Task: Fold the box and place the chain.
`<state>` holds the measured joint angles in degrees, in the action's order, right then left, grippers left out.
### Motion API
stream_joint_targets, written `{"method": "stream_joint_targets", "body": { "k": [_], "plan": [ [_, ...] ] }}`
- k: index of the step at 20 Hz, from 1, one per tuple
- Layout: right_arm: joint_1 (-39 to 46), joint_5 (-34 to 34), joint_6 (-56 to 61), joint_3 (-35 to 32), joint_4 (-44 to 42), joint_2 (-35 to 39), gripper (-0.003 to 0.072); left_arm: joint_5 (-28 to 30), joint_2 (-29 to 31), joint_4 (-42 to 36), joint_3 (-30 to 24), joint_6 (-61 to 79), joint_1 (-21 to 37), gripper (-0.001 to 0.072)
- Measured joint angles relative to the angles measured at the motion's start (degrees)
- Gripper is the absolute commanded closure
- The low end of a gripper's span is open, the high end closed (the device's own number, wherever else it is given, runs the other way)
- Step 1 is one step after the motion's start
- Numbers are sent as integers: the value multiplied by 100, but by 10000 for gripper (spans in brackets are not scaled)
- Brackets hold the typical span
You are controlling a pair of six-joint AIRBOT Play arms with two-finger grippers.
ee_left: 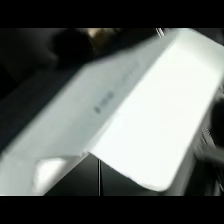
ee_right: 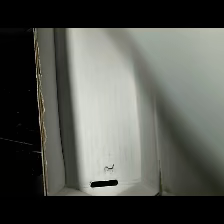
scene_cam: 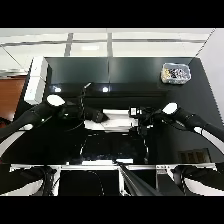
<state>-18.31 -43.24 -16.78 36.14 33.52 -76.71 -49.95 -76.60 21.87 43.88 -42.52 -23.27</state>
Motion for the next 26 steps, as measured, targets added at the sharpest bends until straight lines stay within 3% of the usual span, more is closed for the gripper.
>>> {"method": "stream_joint_targets", "body": {
  "k": [5,10,14,17,21,25,26],
  "plan": [
    [0,2,0,0,0,0,519,1088,-621,-245,481,118,-50,691],
    [0,4,0,0,0,0,519,933,-1147,-278,603,153,-70,693],
    [0,7,-7,0,2,0,518,793,-1163,-155,654,208,-22,694],
    [0,17,4,0,-4,0,518,872,-656,304,684,20,146,694],
    [0,22,2,0,-4,0,518,1132,588,1257,490,-278,330,687],
    [0,22,2,2,-4,0,518,979,1447,1808,-83,894,385,684],
    [0,22,2,0,-4,0,518,850,1504,1921,-210,1329,385,529]
  ]
}}
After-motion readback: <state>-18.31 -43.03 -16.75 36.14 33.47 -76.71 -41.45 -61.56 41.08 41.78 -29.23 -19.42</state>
